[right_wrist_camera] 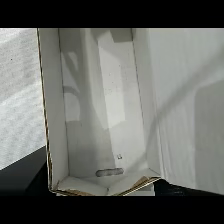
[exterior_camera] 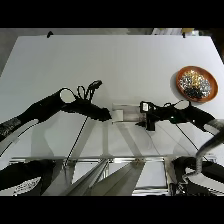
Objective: Fold the box and place the chain.
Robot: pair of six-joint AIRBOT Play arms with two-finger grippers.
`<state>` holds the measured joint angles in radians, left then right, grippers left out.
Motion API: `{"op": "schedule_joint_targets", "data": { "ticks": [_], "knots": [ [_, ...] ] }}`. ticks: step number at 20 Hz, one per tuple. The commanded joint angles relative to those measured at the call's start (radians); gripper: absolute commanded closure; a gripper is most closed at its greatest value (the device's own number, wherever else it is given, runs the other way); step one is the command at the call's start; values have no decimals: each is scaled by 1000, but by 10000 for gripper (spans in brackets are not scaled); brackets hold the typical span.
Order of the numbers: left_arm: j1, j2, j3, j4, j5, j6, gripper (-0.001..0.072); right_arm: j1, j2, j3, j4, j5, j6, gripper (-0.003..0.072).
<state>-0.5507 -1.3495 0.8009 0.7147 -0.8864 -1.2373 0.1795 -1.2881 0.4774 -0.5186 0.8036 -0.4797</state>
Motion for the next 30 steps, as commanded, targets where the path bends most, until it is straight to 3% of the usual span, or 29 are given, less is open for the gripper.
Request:
{"op": "schedule_joint_targets", "data": {
  "ticks": [1,12,16,23,27,30],
  "knots": [
    [-8,2,2,-11,8,1,425,0,0,-1,0,0,0,286],
    [-63,-2,19,27,52,-51,418,0,0,-1,0,0,0,286],
    [-102,-41,88,214,59,-248,418,0,0,-1,0,0,0,286],
    [-193,-102,204,402,48,-563,418,0,0,-1,0,0,0,286],
    [-229,-109,243,559,-32,-813,419,0,0,-1,0,0,0,286],
    [-263,-168,327,607,-118,-923,420,0,0,-1,0,0,0,286]
  ]
}}
